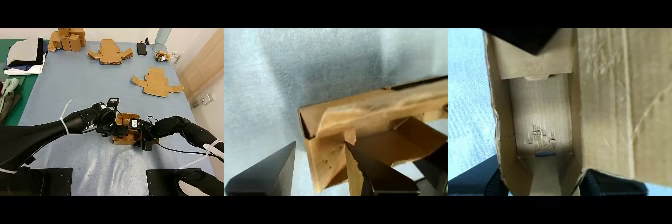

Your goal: Fold the box.

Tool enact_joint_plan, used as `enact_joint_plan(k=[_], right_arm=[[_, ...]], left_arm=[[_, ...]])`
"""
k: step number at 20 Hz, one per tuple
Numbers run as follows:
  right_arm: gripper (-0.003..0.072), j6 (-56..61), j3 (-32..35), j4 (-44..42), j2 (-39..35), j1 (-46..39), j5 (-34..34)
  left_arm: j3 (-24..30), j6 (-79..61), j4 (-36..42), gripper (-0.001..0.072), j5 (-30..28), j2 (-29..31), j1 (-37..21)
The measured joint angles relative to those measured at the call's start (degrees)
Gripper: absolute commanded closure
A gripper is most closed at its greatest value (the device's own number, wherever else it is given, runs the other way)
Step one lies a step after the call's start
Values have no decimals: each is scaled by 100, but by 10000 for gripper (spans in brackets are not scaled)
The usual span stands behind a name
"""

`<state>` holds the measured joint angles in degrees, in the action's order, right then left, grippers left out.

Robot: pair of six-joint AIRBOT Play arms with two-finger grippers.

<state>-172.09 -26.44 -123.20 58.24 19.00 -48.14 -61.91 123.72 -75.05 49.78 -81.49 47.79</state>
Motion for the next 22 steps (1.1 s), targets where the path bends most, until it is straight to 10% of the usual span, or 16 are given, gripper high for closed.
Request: enact_joint_plan(k=[22], right_arm=[[128, 0, 0, 0, 0, 0, 2]], left_arm=[[-667, 448, -146, 257, 634, -986, 48]])
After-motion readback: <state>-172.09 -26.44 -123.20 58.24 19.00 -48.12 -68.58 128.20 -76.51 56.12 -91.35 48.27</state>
